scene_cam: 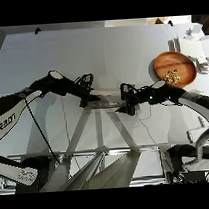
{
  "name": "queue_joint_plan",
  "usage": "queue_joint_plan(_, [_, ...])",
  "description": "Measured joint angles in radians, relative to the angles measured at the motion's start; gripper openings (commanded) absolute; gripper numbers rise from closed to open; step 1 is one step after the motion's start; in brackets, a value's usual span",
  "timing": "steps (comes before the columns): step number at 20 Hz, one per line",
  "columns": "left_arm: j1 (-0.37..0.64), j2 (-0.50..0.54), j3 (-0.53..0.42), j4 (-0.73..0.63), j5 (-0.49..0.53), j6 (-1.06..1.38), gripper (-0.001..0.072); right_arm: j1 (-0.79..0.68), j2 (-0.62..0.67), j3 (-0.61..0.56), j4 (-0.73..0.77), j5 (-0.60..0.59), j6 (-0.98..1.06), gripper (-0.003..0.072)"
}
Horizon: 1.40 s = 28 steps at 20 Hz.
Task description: Fold the box and place the chain.
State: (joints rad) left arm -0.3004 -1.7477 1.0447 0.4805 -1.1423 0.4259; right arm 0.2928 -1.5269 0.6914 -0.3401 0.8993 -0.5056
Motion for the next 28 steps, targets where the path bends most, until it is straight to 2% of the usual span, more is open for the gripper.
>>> queue_joint_plan(16, [0.0,0.0,0.0,0.0,0.001,-0.002,0.0007,0.0,0.0,0.0,0.0,-0.001,0.0,0.0463])
queue_joint_plan(18, [0.0,0.0,0.0,0.0,0.005,-0.003,0.0104,0.0,0.0,0.0,0.0,-0.002,0.0,0.0463])
queue_joint_plan(21, [0.0,0.0,0.0,0.0,0.007,-0.006,0.0117,0.001,0.0,0.0,0.0,-0.003,0.0,0.0463])
queue_joint_plan(22, [0.002,0.0,0.0,-0.001,0.006,-0.006,0.0176,0.001,0.0,0.0,0.0,-0.003,0.0,0.0463])
queue_joint_plan(23, [0.003,0.0,0.0,-0.001,0.006,-0.006,0.0328,0.001,0.0,0.0,0.0,-0.002,0.0,0.0463])
queue_joint_plan(24, [0.007,0.0,0.0,0.0,0.007,-0.006,0.0412,0.001,0.0,0.0,-0.001,0.001,-0.001,0.0463])
queue_joint_plan(28, [0.037,0.024,-0.001,0.013,-0.008,-0.014,0.0413,0.001,0.0,0.0,0.0,-0.001,0.0,0.0463])
